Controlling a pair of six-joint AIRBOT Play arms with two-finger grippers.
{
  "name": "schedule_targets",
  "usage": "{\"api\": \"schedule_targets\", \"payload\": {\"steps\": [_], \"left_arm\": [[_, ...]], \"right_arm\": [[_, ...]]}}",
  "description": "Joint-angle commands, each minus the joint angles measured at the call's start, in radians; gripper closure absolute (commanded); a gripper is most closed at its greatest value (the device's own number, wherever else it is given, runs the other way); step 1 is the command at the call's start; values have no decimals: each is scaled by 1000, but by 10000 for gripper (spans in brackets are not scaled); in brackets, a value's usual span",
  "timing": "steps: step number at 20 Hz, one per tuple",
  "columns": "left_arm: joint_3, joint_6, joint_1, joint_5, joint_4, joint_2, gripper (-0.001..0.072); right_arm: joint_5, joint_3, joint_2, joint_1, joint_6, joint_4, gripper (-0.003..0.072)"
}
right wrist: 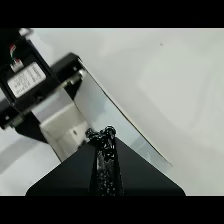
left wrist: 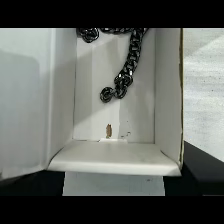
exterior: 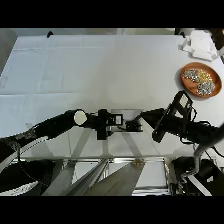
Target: Fold the box and place the chain.
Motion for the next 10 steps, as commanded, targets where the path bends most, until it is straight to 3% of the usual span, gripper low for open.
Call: {"api": "schedule_targets", "payload": {"steps": [1, 5, 6, 8, 10], "left_arm": [[0, 0, 0, 0, 0, 0, 362], [0, 0, 0, 0, 0, 0, 362], [0, 0, 0, 0, 0, 0, 362], [0, 0, 0, 0, 0, 0, 362], [0, 0, 0, 0, 0, 0, 362]], "right_arm": [[-14, 4, -80, 1, -52, 111, 671], [-8, 4, -235, 1, -134, 181, 668], [-1, 4, -267, 1, -147, 177, 646], [19, 4, -315, 1, -154, 162, 480], [26, 4, -323, 0, -152, 108, 486]]}}
